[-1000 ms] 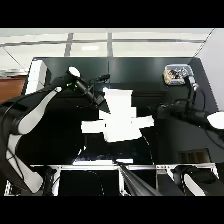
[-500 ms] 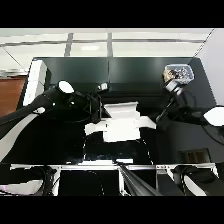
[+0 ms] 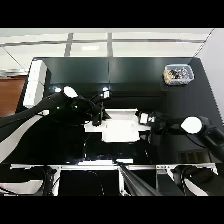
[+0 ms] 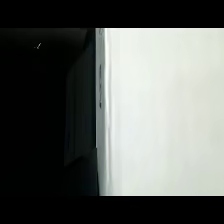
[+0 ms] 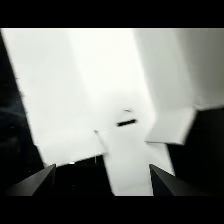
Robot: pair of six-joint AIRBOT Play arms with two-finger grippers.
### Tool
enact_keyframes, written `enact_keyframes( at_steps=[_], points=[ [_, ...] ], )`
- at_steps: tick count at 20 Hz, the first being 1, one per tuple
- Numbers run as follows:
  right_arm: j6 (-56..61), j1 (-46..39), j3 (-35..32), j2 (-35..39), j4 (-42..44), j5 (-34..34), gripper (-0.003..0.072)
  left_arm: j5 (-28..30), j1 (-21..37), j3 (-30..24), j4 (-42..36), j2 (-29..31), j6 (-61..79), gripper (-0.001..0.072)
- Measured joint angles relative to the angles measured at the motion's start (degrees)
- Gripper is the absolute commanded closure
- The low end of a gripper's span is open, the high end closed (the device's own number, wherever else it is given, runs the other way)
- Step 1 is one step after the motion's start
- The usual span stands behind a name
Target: Fold the box and place the chain.
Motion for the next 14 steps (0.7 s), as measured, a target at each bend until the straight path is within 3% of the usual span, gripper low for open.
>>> enact_keyframes(
  at_steps=[7,14],
  points=[
    [-7.32,6.62,-0.59,-6.67,1.44,-3.08,0.0017,0.26,0.00,-0.04,0.02,-0.17,0.44,0.0680],
    [-9.22,8.04,-0.63,-10.29,2.58,-8.63,0.0017,-0.48,0.00,-0.04,0.07,-0.63,0.17,0.0680]
  ],
)
